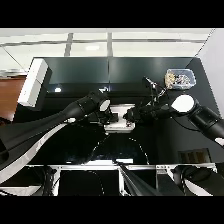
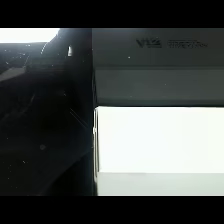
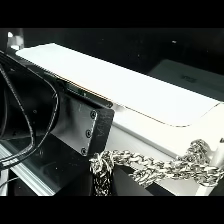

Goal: Fold the box and place the chain.

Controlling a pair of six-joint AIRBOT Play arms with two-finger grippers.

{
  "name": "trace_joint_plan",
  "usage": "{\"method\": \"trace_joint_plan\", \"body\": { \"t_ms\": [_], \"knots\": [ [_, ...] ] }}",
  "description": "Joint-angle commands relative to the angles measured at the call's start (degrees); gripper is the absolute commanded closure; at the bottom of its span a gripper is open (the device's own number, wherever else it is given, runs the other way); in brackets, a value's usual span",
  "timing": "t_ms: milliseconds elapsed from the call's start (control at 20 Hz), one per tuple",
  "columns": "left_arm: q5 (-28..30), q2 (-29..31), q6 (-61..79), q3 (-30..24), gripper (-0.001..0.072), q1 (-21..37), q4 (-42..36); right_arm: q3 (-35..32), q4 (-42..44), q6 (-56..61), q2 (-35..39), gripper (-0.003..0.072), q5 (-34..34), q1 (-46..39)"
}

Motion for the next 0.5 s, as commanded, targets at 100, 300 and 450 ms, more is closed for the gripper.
{"method": "trace_joint_plan", "body": {
  "t_ms": [100, 300, 450],
  "knots": [
    [0.0, 0.0, 0.0, 0.0, 0.0681, 0.0, 0.0, 0.0, -0.2, 0.2, 0.0, 0.041, -0.3, -0.8],
    [0.0, 0.0, 0.0, 0.0, 0.0681, 0.0, 0.0, 0.3, -4.0, 0.1, 1.0, 0.0411, 5.2, -10.6],
    [0.0, 0.0, 0.0, 0.0, 0.0681, 0.0, 0.0, 0.2, -18.4, 0.9, 1.4, 0.0411, 1.7, -20.9]
  ]
}}
